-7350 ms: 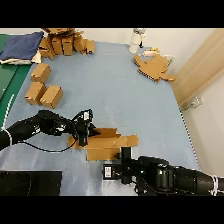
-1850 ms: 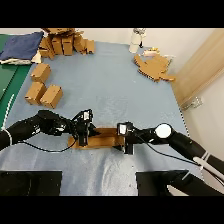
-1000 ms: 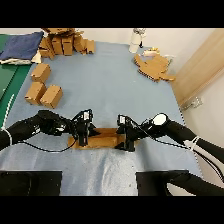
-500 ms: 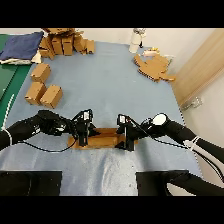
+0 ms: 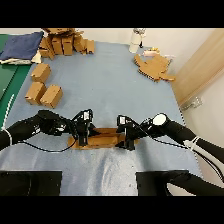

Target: Fold the box.

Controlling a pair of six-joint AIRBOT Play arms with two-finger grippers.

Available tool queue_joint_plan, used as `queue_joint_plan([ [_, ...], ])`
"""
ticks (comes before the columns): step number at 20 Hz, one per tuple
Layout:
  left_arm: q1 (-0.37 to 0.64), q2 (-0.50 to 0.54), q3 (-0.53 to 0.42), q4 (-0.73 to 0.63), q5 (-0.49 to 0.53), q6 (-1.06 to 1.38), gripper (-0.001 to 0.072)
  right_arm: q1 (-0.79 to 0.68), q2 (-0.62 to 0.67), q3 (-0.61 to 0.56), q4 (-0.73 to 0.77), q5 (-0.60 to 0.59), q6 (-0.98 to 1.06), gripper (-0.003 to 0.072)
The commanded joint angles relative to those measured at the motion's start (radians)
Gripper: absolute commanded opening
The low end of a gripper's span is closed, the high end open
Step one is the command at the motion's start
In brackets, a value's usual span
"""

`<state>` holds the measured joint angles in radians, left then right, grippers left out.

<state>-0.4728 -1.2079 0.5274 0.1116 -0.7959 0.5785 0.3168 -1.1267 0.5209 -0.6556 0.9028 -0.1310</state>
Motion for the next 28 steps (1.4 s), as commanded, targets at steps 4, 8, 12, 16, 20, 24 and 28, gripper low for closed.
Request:
queue_joint_plan([
  [4,0.0,0.0,0.0,0.0,0.0,0.0,0.0012,0.006,-0.006,0.0,0.001,0.021,-0.013,0.072],
  [8,0.0,0.0,0.0,0.0,0.0,0.0,0.0012,0.055,-0.037,-0.003,0.002,0.008,-0.102,0.072],
  [12,0.0,0.0,0.0,0.0,0.0,0.0,0.0012,0.072,-0.057,-0.003,0.024,-0.015,-0.106,0.072],
  [16,0.0,0.0,0.0,0.0,0.0,0.0,0.0012,0.072,-0.057,-0.003,0.023,-0.023,-0.133,0.072],
  [20,0.0,0.0,0.0,0.0,0.0,0.0,0.0012,0.072,-0.059,-0.003,0.009,-0.032,-0.133,0.072],
  [24,0.0,0.0,0.0,0.0,0.0,0.0,0.0012,0.072,-0.061,-0.003,0.008,-0.048,-0.133,0.072],
  [28,0.0,0.0,0.0,0.0,0.0,0.0,0.0012,0.072,-0.068,-0.003,0.009,-0.051,-0.188,0.072],
])
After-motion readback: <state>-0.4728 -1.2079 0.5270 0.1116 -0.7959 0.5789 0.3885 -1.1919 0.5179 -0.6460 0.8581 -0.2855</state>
